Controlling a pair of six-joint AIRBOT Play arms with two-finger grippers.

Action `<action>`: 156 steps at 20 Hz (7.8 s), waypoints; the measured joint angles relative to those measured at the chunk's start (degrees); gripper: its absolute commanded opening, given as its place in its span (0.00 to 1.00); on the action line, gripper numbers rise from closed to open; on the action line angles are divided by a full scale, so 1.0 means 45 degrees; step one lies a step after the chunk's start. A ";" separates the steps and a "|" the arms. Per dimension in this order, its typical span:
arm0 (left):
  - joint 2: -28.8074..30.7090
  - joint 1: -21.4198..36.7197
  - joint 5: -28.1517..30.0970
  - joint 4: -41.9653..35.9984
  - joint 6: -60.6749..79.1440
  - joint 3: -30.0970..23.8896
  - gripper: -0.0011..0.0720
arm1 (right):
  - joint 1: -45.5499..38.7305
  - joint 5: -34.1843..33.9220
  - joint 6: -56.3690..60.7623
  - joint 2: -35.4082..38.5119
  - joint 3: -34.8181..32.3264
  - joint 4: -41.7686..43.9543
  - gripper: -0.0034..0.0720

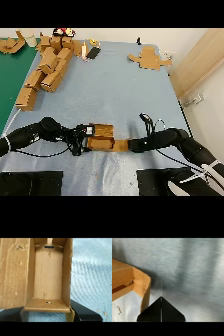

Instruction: Fold the box.

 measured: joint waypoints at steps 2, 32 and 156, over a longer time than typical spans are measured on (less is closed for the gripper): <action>0.0000 0.0000 0.0000 0.0000 0.0000 0.0000 0.72 | 0.0544 0.0311 0.0063 -0.0170 0.0024 0.0350 0.05; 0.0000 0.0000 0.0005 0.0000 0.0000 0.0000 0.72 | 0.7121 -0.2059 0.9947 -0.4668 0.6470 -0.6407 0.57; 0.0000 0.0005 0.0005 0.0000 -0.0010 0.0000 0.72 | 0.8349 0.6411 -1.0292 -0.0685 0.1778 -0.6635 0.31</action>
